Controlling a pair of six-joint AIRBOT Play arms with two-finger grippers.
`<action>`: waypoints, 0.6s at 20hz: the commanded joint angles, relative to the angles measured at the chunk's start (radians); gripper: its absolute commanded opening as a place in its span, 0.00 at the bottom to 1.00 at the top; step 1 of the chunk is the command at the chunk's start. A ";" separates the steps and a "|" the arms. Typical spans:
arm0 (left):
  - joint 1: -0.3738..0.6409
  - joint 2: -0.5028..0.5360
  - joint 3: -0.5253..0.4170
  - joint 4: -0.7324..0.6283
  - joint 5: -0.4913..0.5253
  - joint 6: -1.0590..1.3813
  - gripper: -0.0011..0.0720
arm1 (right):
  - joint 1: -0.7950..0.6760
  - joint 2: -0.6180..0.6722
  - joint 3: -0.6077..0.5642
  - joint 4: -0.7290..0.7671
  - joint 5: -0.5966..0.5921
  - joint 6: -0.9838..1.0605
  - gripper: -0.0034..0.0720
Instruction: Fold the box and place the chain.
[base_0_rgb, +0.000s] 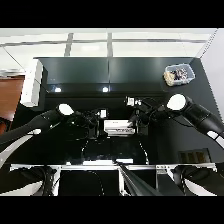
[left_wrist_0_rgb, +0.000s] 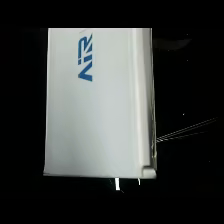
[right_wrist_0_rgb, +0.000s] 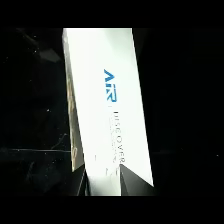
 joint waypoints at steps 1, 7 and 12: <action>0.000 -0.001 0.001 0.003 -0.007 0.003 0.62 | 0.000 -0.002 0.000 -0.002 0.019 0.018 0.31; 0.000 -0.001 0.001 0.002 -0.007 0.003 0.62 | 0.000 -0.002 -0.001 -0.002 0.020 0.018 0.31; 0.000 -0.001 0.001 0.002 -0.007 0.002 0.62 | 0.000 -0.002 -0.036 -0.002 0.019 0.018 0.32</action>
